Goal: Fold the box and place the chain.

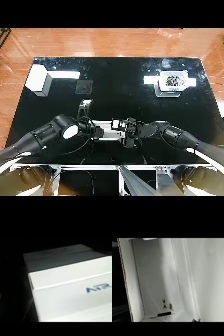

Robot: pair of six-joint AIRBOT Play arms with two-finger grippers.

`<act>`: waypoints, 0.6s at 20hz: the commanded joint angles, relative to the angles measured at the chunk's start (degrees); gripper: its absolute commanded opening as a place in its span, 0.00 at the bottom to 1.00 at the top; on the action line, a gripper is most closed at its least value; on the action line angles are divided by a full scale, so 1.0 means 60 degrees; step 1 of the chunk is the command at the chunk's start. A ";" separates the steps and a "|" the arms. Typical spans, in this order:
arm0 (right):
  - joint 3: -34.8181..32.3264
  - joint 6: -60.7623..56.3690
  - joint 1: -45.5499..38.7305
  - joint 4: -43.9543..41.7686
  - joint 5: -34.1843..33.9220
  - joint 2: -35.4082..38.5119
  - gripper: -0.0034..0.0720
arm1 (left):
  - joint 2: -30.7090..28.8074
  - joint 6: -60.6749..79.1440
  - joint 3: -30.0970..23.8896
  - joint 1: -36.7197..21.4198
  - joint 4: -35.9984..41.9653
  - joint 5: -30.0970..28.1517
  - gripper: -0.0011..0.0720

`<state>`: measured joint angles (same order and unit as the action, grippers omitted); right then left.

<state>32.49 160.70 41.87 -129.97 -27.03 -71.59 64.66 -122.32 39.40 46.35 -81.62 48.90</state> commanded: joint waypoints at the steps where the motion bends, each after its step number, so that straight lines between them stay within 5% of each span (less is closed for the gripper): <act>1: -0.0004 -0.0004 0.0007 -0.0004 0.0000 0.0000 0.29 | 0.0576 -0.1100 0.0619 0.0539 -0.1355 0.0765 0.68; 4: -0.0004 -0.0004 0.0007 -0.0004 0.0000 0.0000 0.29 | 0.0831 -0.1344 0.0831 0.0630 -0.1559 0.1184 0.65; 6: -0.0004 -0.0004 0.0007 -0.0007 0.0000 0.0000 0.29 | 0.0896 -0.1446 0.0831 0.0630 -0.1555 0.1133 0.50; 12: -0.0004 -0.0004 0.0007 -0.0007 -0.0004 0.0000 0.29 | 0.0947 -0.1927 0.0841 0.0630 -0.1548 0.1020 0.49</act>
